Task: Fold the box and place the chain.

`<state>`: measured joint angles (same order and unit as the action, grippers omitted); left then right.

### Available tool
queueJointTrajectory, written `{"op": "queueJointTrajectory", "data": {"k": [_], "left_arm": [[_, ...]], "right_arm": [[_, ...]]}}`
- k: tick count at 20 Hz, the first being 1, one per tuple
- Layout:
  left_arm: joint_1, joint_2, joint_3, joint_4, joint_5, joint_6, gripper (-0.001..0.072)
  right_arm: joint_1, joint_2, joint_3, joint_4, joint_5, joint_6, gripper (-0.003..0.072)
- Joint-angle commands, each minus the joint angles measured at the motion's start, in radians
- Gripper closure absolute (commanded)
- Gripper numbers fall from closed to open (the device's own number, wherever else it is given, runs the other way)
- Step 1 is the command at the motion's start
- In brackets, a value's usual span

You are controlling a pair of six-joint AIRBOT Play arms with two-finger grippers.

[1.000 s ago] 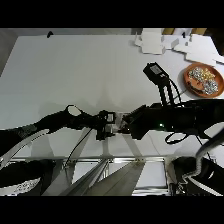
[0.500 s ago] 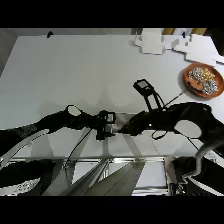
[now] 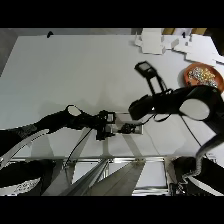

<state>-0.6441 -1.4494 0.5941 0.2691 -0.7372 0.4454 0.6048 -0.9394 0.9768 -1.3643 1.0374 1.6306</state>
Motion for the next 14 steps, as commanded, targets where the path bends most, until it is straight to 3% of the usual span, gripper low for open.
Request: {"op": "queueJointTrajectory", "data": {"k": [1,6,10,13,14], "left_arm": [[0.0,0.0,0.0,0.0,0.0,0.0,0.0502],[0.0,0.001,0.0,0.0,0.0,0.0,0.0502],[0.0,0.0,0.0,0.0,0.0,0.0,0.0502],[0.0,0.0,0.0,0.0,0.0,0.0,0.0502],[0.0,0.001,0.0,0.0,0.0,0.0,0.0502]], "right_arm": [[-0.163,-0.013,0.057,-0.131,0.041,-0.019,0.0516],[-0.397,-0.153,0.044,-0.195,0.112,-0.019,0.0518],[-0.471,-0.274,0.014,-0.2,0.092,-0.025,0.0501],[-0.477,-0.366,0.014,-0.206,0.064,-0.042,0.0333],[-0.477,-0.395,0.014,-0.206,0.06,-0.042,0.0333]]}}
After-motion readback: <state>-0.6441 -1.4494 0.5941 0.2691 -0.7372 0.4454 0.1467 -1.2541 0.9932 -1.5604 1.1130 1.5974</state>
